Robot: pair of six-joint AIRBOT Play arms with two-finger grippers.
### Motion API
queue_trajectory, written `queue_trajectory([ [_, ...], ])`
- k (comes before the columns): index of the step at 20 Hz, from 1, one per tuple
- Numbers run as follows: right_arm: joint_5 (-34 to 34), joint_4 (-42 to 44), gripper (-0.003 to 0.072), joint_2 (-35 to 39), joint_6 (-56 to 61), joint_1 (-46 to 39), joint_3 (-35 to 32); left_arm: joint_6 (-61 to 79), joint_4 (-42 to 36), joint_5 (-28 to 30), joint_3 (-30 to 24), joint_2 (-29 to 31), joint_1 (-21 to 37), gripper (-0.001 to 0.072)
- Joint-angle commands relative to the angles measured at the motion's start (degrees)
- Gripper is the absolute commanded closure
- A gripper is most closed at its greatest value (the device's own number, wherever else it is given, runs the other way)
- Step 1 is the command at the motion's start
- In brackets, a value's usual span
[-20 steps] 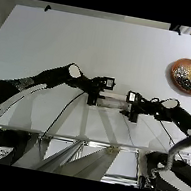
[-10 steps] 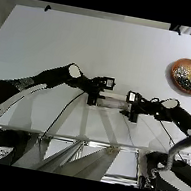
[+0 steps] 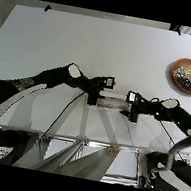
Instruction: Fold the box and place the chain.
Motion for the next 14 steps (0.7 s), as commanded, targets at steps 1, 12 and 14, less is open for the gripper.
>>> queue_trajectory([
  [1,0.02,0.02,0.0285,-0.02,0.00,0.04,-0.02,-0.02,-0.76,0.26,0.02,-0.02,-0.02,0.0700],
  [12,0.02,0.02,0.0286,-0.02,0.02,0.04,-0.02,-0.48,7.52,1.84,0.02,5.07,0.11,0.0060],
  [14,0.02,0.02,0.0286,-0.02,0.02,0.04,-0.02,-3.23,12.02,1.09,0.02,7.67,0.11,0.0060],
])
